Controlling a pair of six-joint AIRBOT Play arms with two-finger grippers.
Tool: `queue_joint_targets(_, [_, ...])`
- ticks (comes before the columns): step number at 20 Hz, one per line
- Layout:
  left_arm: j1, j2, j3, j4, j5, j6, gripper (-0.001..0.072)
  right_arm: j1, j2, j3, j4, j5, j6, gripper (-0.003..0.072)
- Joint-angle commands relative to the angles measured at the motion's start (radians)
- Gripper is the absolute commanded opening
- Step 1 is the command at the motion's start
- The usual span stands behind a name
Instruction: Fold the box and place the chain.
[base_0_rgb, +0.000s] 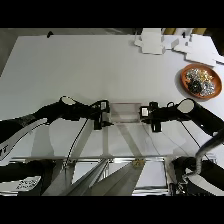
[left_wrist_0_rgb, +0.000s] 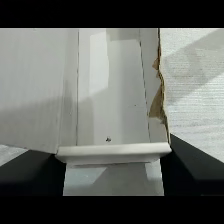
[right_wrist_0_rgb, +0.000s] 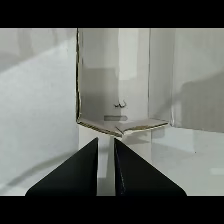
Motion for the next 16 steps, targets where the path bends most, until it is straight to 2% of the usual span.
queue_joint_targets(1, [-0.001,0.000,0.000,0.000,0.000,0.000,0.0343,0.001,-0.003,-0.002,0.053,-0.006,-0.001,0.0100])
queue_joint_targets(5, [-0.001,0.000,0.000,0.000,0.000,0.000,0.0343,0.001,-0.013,-0.026,0.111,-0.025,-0.021,0.0111])
queue_joint_targets(8, [-0.001,0.000,0.000,0.000,0.000,0.000,0.0343,0.001,-0.013,-0.026,0.129,-0.042,-0.021,0.0186])
queue_joint_targets(16, [-0.001,0.000,0.000,0.000,0.000,0.000,0.0343,0.001,-0.013,-0.026,0.047,-0.066,0.000,0.0185])
